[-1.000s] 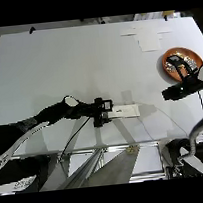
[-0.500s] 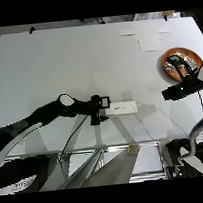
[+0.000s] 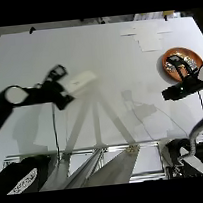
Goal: Fold the box and place the chain.
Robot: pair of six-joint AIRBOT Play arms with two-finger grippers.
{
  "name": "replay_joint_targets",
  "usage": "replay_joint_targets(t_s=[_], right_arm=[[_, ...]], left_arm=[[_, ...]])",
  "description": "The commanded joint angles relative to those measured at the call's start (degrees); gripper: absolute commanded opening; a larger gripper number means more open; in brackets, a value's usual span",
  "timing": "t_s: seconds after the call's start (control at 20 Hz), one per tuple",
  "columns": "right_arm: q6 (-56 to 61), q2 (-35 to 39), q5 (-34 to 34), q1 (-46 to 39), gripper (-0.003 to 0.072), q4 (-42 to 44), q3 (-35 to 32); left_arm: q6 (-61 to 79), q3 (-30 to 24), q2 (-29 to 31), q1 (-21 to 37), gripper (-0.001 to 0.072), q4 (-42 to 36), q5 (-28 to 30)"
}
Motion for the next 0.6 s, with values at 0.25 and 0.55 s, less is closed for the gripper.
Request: replay_joint_targets(t_s=[0.25,0.55], right_arm=[[0.0,0.0,0.0,0.0,0.0016,0.0,0.1],[0.0,0.0,0.0,0.0,0.0016,0.0,0.1]], left_arm=[[-24.3,-1.3,4.5,29.9,0.0274,14.8,-11.9],[-24.3,-3.7,4.5,33.7,0.0274,17.7,-11.6]])
